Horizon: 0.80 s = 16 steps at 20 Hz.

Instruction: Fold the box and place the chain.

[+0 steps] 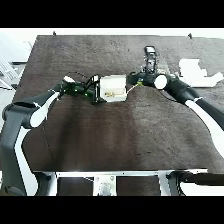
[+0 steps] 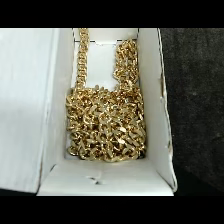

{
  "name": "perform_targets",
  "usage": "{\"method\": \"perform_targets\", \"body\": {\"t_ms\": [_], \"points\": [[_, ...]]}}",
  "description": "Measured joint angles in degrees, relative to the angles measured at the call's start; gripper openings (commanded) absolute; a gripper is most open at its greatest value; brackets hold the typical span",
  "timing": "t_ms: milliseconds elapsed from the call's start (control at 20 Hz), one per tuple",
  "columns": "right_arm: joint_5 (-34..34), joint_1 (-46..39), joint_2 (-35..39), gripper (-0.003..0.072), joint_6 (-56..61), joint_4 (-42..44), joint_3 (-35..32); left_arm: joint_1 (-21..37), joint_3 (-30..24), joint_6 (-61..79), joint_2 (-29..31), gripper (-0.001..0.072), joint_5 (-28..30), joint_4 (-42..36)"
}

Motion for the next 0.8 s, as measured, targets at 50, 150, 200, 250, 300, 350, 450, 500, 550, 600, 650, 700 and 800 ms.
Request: {"method": "perform_targets", "body": {"t_ms": [50,150,200,250,300,350,450,500,550,600,650,700,800], "points": [[0.07,-1.79,-0.48,0.0495,0.11,0.02,-0.07,0.0,0.0,-0.02,0.0,0.0471,0.02,0.02],[0.5,-5.27,-2.36,0.0502,0.46,0.57,-0.15,0.0,0.0,-0.02,0.0,0.0471,0.0,0.02],[0.52,-6.84,-3.65,0.0503,0.55,1.27,-0.02,0.0,0.0,-0.04,0.0,0.0471,0.02,0.02],[0.55,-8.11,-5.03,0.0503,0.57,1.97,0.24,0.0,0.0,-0.04,0.0,0.0471,0.02,0.02],[0.59,-9.29,-6.62,0.0503,0.57,2.64,0.7,0.0,0.0,-0.04,0.0,0.0471,0.02,0.02],[0.63,-10.14,-8.11,0.0503,0.44,3.23,1.31,0.0,0.0,-0.04,0.0,0.0471,0.02,0.02],[0.66,-11.26,-11.23,0.0502,-1.81,5.2,3.17,0.0,0.0,-0.04,0.0,0.0471,0.02,0.02],[0.7,-11.5,-12.83,0.0502,-3.54,6.75,4.39,0.0,0.0,-0.04,0.0,0.0471,0.02,0.02],[0.72,-11.76,-14.34,0.0499,-5.33,8.55,5.73,-0.02,0.0,-0.07,0.0,0.0471,0.02,0.02],[0.74,-12.02,-15.67,0.0492,-6.99,10.38,6.95,0.0,0.0,-0.07,0.0,0.0471,0.02,0.0],[0.79,-12.15,-16.85,0.049,-8.74,12.31,8.13,0.0,0.0,-0.07,0.0,0.0471,0.02,0.02],[0.85,-12.17,-18.01,0.0436,-10.75,14.58,9.35,0.0,0.0,-0.07,0.0,0.0471,0.02,0.02],[1.2,-12.26,-20.0,0.0372,-14.47,18.99,11.34,0.0,0.0,-0.07,0.0,0.0471,0.02,0.02]]}}
